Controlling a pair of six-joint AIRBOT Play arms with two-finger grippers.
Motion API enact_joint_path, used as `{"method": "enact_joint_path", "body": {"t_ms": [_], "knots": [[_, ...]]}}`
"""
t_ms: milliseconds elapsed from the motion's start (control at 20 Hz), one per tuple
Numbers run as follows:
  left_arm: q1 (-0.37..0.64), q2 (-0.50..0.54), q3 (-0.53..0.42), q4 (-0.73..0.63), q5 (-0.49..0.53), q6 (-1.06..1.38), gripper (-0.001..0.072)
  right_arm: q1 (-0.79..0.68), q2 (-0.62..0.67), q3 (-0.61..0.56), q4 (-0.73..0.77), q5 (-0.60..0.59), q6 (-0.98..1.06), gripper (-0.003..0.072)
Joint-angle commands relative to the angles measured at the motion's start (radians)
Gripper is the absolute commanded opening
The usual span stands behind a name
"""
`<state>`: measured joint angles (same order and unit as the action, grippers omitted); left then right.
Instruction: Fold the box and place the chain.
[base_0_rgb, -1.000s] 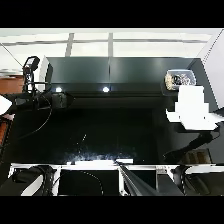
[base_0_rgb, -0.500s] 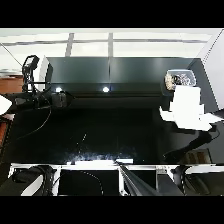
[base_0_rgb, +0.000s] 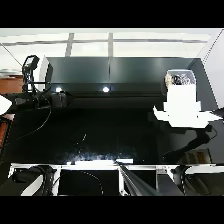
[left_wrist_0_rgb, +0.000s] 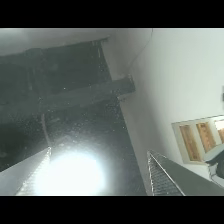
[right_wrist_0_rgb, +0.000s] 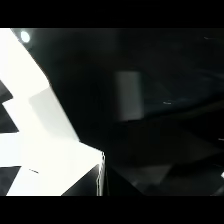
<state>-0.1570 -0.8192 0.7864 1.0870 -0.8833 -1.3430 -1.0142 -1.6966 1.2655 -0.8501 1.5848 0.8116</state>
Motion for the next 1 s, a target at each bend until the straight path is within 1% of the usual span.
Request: {"method": "enact_joint_path", "body": {"t_ms": [0,150,300,500,650,700,850,950], "knots": [[0.000,0.000,0.000,0.000,-0.007,0.000,0.0710,0.024,0.061,-0.080,0.103,-0.017,-0.069,0.0042],[0.000,0.000,0.000,-0.001,-0.018,0.000,0.0710,0.088,0.130,-0.161,0.143,-0.075,-0.088,0.0042],[0.000,0.000,0.000,-0.009,-0.018,0.000,0.0710,0.200,0.204,-0.219,0.156,-0.127,-0.087,0.0042],[-0.027,-0.005,-0.015,-0.057,-0.010,0.000,0.0710,0.417,0.325,-0.317,0.204,-0.182,-0.087,0.0042],[-0.068,-0.040,-0.037,-0.065,-0.010,0.000,0.0710,0.582,0.449,-0.404,0.204,-0.252,-0.071,0.0042],[-0.079,-0.058,-0.043,-0.087,-0.010,0.000,0.0710,0.629,0.500,-0.451,0.209,-0.303,-0.070,0.0042],[-0.107,-0.131,-0.055,-0.190,-0.006,0.000,0.0710,0.760,0.638,-0.624,0.294,-0.469,-0.064,0.0042],[-0.116,-0.188,-0.055,-0.218,-0.006,0.000,0.0710,0.861,0.713,-0.724,0.335,-0.574,-0.064,0.0042]]}}
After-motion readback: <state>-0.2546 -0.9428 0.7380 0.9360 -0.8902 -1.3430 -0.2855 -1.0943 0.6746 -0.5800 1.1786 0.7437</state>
